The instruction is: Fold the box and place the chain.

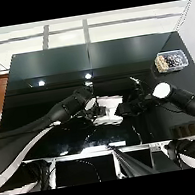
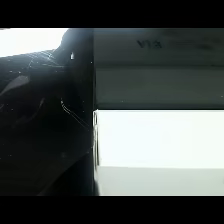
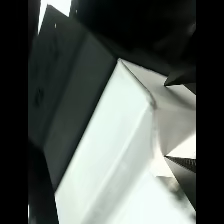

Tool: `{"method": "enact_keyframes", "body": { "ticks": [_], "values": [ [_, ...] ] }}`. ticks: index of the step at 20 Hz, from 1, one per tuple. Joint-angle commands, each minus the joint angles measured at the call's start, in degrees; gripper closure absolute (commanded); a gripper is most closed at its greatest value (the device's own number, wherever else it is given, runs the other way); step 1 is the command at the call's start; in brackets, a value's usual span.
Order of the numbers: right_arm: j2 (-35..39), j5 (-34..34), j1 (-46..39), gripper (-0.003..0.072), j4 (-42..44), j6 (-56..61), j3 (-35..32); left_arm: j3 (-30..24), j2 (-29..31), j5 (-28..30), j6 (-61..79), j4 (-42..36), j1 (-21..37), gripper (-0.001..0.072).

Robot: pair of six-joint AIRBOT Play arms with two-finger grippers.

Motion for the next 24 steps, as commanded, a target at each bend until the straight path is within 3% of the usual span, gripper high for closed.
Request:
{"method": "enact_keyframes", "body": {
  "ticks": [1,4,5,8,11,12,14,23,24],
  "values": [
    [-1.73,-1.46,6.99,0.0199,-16.46,18.64,4.57,0.04,0.0,-0.09,0.02,0.02,0.02,0.0681],
    [-5.68,2.82,10.4,0.0205,-23.1,25.53,8.9,0.04,0.0,-0.09,0.02,0.04,0.02,0.068],
    [-6.6,3.91,11.41,0.0333,-25.22,26.8,10.34,0.04,0.0,-0.09,0.02,0.04,0.02,0.068],
    [-7.56,6.45,13.05,0.0343,-31.5,34.4,12.57,0.04,0.0,-0.09,0.02,0.04,0.02,0.068],
    [-7.58,9.01,13.11,0.0353,-31.61,36.79,12.59,0.04,0.0,-0.09,0.02,0.04,0.02,0.0681],
    [-7.61,9.31,13.09,0.0412,-31.61,37.11,12.59,0.04,0.0,-0.09,0.02,0.04,0.04,0.068],
    [-8.0,9.68,13.09,0.0424,-31.56,38.14,12.72,0.04,0.0,-0.07,0.02,0.04,0.04,0.068],
    [-12.76,13.33,15.74,0.0425,-31.82,39.6,15.76,0.04,0.0,-0.07,0.02,0.04,0.02,0.0681],
    [-12.9,13.31,15.74,0.0492,-31.95,39.71,15.76,0.04,0.0,-0.07,0.02,0.04,0.04,0.0681]
  ]
}}
